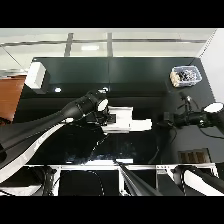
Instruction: Fold the box and place the chain.
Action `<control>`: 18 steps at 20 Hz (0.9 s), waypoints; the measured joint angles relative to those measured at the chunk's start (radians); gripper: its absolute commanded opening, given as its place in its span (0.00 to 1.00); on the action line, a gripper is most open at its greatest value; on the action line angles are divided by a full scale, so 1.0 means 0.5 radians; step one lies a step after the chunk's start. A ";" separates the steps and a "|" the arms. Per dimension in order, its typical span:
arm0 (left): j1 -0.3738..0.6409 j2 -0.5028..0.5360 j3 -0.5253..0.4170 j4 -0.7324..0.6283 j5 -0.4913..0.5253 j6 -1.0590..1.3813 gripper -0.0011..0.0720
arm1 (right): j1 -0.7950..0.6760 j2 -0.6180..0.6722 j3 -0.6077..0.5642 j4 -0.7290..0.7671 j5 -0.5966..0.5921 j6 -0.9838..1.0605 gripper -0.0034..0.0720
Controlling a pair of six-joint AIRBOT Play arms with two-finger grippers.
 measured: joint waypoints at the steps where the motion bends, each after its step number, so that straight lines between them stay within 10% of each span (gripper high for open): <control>1: 0.001 0.000 0.000 0.000 0.001 0.000 0.05 | 0.043 -0.045 -0.031 0.060 -0.026 0.019 0.07; 8: 0.001 0.000 -0.001 -0.005 0.001 0.007 0.05 | 0.459 -0.256 -0.044 0.484 -0.145 -0.105 0.11; 10: 0.001 0.000 0.000 -0.006 0.000 0.008 0.05 | 0.507 -0.273 0.000 0.526 -0.121 -0.138 0.81; 15: 0.001 0.000 0.000 -0.008 -0.001 0.014 0.05 | 0.561 -0.286 0.127 0.569 0.037 -0.183 0.80; 18: 0.001 0.000 0.000 -0.008 -0.001 0.014 0.05 | 0.616 -0.288 0.156 0.596 0.049 -0.192 0.60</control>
